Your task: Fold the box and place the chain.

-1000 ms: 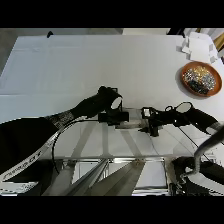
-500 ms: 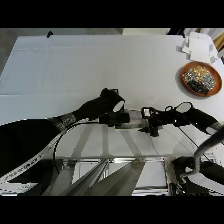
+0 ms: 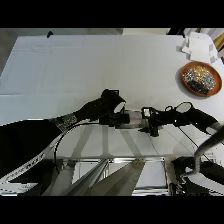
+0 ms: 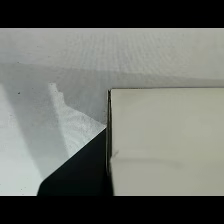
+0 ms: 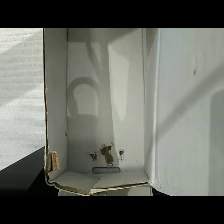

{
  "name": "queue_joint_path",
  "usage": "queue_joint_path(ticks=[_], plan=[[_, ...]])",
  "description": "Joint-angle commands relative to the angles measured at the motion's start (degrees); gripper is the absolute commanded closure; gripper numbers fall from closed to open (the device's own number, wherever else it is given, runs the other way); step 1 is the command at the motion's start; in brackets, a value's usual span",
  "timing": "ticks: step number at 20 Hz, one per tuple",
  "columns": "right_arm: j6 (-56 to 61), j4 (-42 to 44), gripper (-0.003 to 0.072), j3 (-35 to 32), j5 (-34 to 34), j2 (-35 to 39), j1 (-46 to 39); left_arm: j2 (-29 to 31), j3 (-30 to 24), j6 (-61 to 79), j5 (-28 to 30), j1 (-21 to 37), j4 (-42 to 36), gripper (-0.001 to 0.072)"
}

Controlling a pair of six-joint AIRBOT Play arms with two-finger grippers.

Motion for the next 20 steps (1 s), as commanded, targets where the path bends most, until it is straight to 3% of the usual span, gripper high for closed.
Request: queue_joint_path(ticks=[1,3,4,9,14,17,20], plan=[[0.0,0.0,0.028,0.0,0.0,0.0,0.0,0.2,0.0,0.1,-0.3,0.1,-0.3,0.0613],[0.0,0.0,0.028,0.0,0.0,0.0,0.0,1.0,0.0,1.4,-0.4,0.6,-0.2,0.0405],[0.0,0.0,0.028,0.0,0.0,0.0,0.0,1.6,0.0,2.5,-0.6,1.2,-0.4,0.0353],[0.0,0.0,0.028,0.0,0.0,0.0,0.0,6.4,0.0,6.8,-2.4,5.2,-3.3,0.0353],[0.0,0.0,0.028,0.0,0.0,0.0,0.0,14.6,-0.6,38.3,-9.1,8.8,-3.6,0.0356],[0.0,0.0,0.028,0.0,0.0,0.0,0.0,23.7,-6.1,62.7,-5.1,11.4,-4.2,0.0353],[0.0,0.0,0.028,0.0,0.0,0.0,0.0,32.3,-17.0,95.0,0.8,16.9,-13.3,0.0255]])
